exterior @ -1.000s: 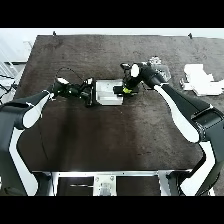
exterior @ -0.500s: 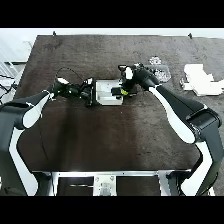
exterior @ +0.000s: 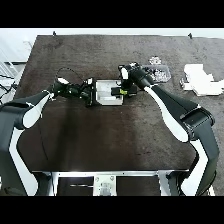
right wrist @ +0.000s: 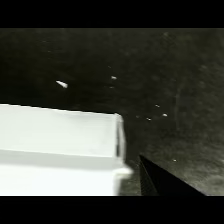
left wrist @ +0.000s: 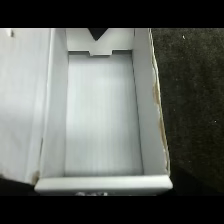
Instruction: Fold the box and place the chain.
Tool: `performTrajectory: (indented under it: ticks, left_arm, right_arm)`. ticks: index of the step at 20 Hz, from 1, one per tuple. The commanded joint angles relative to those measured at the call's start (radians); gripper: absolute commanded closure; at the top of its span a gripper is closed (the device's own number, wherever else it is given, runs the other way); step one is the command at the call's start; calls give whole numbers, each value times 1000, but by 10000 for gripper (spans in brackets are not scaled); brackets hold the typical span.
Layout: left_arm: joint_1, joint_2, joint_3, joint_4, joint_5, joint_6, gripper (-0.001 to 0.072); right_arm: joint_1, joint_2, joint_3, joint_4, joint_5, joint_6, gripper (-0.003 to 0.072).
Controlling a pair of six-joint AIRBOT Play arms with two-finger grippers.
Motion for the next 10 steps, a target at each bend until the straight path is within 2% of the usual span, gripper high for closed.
performTrajectory:
  ticks: [1, 3, 6, 9, 10]
  left_arm:
    - [1, 0, 1, 1, 1, 0, 239]
    - [1, 0, 0, 1, 2, 0, 239]
    - [1, 0, 1, 1, 2, 0, 239]
    - [1, 0, 1, 1, 2, 1, 239]
    - [1, 0, 0, 1, 3, 0, 239]
  right_arm:
    - [0, -3, 4, -41, 19, 44, 345]
    - [0, -10, 4, -41, 19, 53, 357]
    - [1, -24, 5, -39, 18, 87, 426]
    - [2, -28, 5, -13, 10, 86, 508]
    - [2, -28, 5, -13, 10, 86, 571]
